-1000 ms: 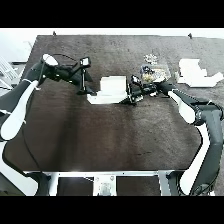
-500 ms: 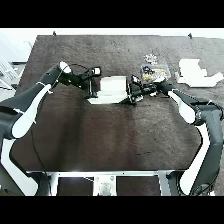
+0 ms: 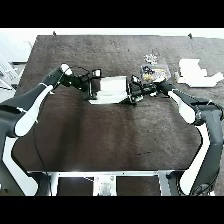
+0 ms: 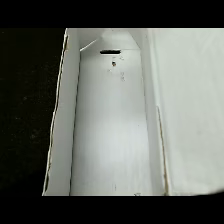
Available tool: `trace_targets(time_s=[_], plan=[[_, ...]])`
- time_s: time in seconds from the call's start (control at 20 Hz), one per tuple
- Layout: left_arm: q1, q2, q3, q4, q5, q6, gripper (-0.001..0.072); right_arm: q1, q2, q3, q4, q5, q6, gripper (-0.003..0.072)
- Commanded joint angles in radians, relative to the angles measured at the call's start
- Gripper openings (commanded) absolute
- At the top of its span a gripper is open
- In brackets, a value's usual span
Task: Fold the box and place the chain.
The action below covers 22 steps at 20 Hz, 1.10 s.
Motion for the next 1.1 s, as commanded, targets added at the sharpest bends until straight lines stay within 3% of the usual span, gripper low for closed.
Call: trace_targets(time_s=[0.0, 0.2, 0.25, 0.5, 0.6, 0.85, 0.95, 1.05], plan=[[-0.014, -0.001, 0.001, 0.023, -0.018, -0.018, 0.0660, -0.001, 0.000, 0.000, 0.000, 0.000, 0.000, 0.0576], [-0.034, -0.001, 0.001, 0.026, 0.001, -0.025, 0.0648, -0.001, 0.000, 0.000, 0.000, 0.001, 0.000, 0.0575], [-0.034, -0.001, 0.001, 0.027, 0.002, -0.034, 0.0591, -0.001, 0.000, 0.000, 0.000, 0.000, 0.000, 0.0576], [-0.034, -0.001, 0.001, 0.051, -0.001, -0.052, 0.0589, -0.001, 0.000, 0.000, 0.000, 0.000, 0.000, 0.0576], [-0.034, -0.001, 0.001, 0.051, -0.004, -0.055, 0.0438, -0.001, 0.000, 0.000, 0.000, 0.000, 0.000, 0.0576], [-0.034, -0.001, 0.001, 0.047, -0.013, -0.055, 0.0417, -0.001, 0.000, 0.000, 0.000, 0.000, 0.000, 0.0576], [-0.034, -0.001, 0.001, 0.036, -0.032, -0.055, 0.0291, -0.001, 0.000, 0.000, 0.000, 0.000, 0.000, 0.0576], [-0.034, -0.001, 0.001, 0.032, -0.036, -0.054, 0.0290, -0.001, 0.000, 0.000, 0.000, 0.001, 0.000, 0.0576]])
